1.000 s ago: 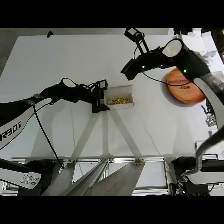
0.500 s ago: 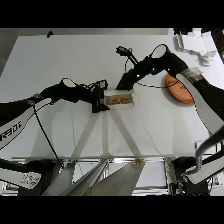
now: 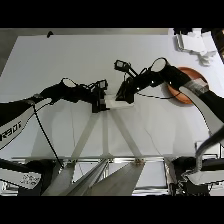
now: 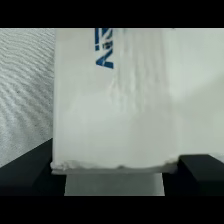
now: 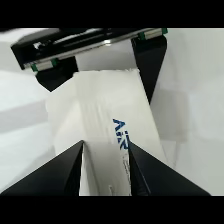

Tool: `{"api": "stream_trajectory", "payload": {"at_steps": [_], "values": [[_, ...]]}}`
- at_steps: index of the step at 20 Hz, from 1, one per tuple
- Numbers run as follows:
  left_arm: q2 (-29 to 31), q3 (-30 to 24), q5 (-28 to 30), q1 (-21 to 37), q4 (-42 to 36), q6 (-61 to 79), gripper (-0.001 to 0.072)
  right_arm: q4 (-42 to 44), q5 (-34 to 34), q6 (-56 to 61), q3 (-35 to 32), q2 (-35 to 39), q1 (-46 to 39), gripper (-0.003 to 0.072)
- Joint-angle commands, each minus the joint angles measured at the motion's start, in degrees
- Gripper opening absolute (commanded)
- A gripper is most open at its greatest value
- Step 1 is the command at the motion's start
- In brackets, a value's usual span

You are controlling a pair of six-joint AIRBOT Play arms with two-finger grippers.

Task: Fold the box and place the chain.

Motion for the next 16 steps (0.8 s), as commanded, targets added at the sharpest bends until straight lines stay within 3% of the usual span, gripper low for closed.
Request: {"api": "stream_trajectory", "payload": {"at_steps": [1,6,10,13,16], "values": [[0.0,0.0,0.0,0.0,0.0,0.0,0.0321,-1.9,-10.7,-6.0,-5.9,4.1,0.8,0.033],[0.0,0.0,0.0,0.0,0.0,0.0,0.0321,-1.9,-11.3,-6.1,-6.0,8.5,0.8,0.0331],[0.0,0.0,0.0,0.0,0.0,0.0,0.0321,-1.9,-6.1,-10.7,-6.4,9.9,0.8,0.0455],[0.0,0.0,0.0,0.0,0.0,0.0,0.0321,-1.9,-8.6,-14.9,-8.9,9.9,1.5,0.0495],[0.0,0.0,0.0,0.0,0.0,0.0,0.0321,-2.0,-17.4,-17.5,-12.7,9.9,2.9,0.0496]]}}
